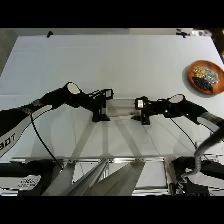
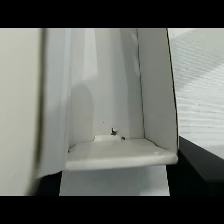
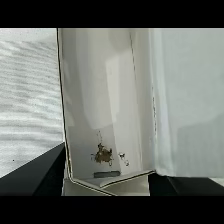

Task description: Fold the box and place the chain.

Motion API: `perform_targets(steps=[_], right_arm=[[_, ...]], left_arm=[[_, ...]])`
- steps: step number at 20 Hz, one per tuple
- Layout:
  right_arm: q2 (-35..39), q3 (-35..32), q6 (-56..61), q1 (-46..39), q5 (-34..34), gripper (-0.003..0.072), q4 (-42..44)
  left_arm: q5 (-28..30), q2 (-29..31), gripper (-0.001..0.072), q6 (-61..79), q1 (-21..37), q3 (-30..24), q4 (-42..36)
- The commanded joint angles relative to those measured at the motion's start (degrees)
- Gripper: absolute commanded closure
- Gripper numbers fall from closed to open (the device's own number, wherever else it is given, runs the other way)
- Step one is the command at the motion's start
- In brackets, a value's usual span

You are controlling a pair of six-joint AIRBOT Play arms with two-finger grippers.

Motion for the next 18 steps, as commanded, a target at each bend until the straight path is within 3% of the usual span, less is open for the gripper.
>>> perform_targets(steps=[1, 8, 12, 14, 18], right_arm=[[0.04, 0.02, 0.04, -0.02, -0.28, 0.0285, 0.11], [0.04, 0.02, 0.04, -0.02, -0.26, 0.0285, 0.11], [0.04, 0.02, 0.04, -0.02, -0.26, 0.0285, 0.11], [0.04, 0.02, 0.04, -0.02, -0.26, 0.0285, 0.11], [0.04, 0.02, 0.04, -0.02, -0.26, 0.0285, 0.11]], left_arm=[[1.44, -0.11, 0.0218, 0.04, -0.39, -0.04, 1.07], [6.82, 0.02, 0.0218, 0.04, -1.62, -0.04, 0.83], [7.10, 0.02, 0.0218, 0.02, -1.62, -0.04, 0.85], [7.89, 0.02, 0.0291, -0.72, -1.81, -0.04, 0.85], [9.57, 0.02, 0.0328, -1.53, -2.69, -0.04, 0.85]])
